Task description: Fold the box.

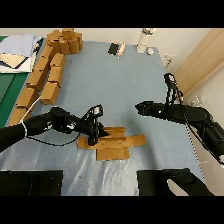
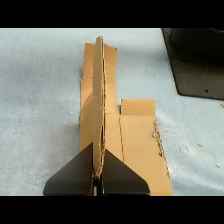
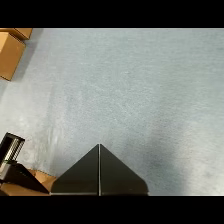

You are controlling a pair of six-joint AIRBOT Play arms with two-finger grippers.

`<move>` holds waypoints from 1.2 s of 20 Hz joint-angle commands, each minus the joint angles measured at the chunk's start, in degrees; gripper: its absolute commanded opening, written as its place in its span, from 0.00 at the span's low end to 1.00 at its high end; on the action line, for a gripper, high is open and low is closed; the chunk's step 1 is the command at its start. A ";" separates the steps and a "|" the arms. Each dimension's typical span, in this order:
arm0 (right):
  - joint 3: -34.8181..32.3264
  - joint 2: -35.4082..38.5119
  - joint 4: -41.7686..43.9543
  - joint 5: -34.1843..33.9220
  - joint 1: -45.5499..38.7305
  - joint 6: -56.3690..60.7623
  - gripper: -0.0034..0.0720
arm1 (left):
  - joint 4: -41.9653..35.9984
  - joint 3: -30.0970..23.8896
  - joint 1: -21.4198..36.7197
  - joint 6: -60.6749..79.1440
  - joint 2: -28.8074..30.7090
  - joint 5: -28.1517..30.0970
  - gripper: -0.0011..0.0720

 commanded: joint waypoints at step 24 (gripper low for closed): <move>0.00 -1.90 -0.04 -0.87 0.35 0.09 0.05 | 3.87 0.63 1.25 -4.55 2.10 -1.03 0.03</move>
